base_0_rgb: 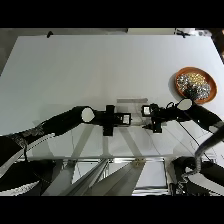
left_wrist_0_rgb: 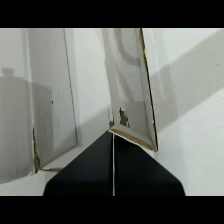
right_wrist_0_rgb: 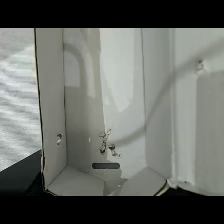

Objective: Fold the box and place the chain.

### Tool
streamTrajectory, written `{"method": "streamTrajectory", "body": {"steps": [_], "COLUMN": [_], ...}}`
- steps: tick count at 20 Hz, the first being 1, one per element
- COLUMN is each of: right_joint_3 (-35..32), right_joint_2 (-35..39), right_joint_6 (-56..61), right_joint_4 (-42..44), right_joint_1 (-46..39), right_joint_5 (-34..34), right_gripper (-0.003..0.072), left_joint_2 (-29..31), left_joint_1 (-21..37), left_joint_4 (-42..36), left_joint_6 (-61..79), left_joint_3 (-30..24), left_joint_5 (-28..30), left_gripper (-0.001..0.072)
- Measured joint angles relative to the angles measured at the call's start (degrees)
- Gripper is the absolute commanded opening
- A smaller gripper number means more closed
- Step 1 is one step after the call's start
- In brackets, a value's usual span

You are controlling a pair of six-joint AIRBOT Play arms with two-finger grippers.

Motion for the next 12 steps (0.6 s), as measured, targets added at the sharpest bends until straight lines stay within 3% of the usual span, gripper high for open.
{"method": "streamTrajectory", "body": {"steps": [2,5,11,12], "right_joint_3": [0.0,0.0,0.0,0.0], "right_joint_2": [0.0,0.0,0.0,0.0], "right_joint_6": [0.0,0.0,0.0,-0.2], "right_joint_4": [0.0,-0.1,-0.1,-0.1], "right_joint_1": [0.0,0.0,0.0,0.0], "right_joint_5": [0.0,0.0,0.0,0.0], "right_gripper": [0.0459,0.0459,0.0459,0.0459], "left_joint_2": [-0.5,-1.7,-2.0,-1.5], "left_joint_1": [-0.4,-1.0,-1.7,-1.8], "left_joint_4": [-0.2,-0.4,-1.0,-1.3], "left_joint_6": [0.0,-0.1,0.0,-0.1], "left_joint_3": [0.0,0.0,0.0,0.0], "left_joint_5": [0.7,1.5,2.8,2.8], "left_gripper": [0.0064,0.0282,0.0256,0.0191]}}
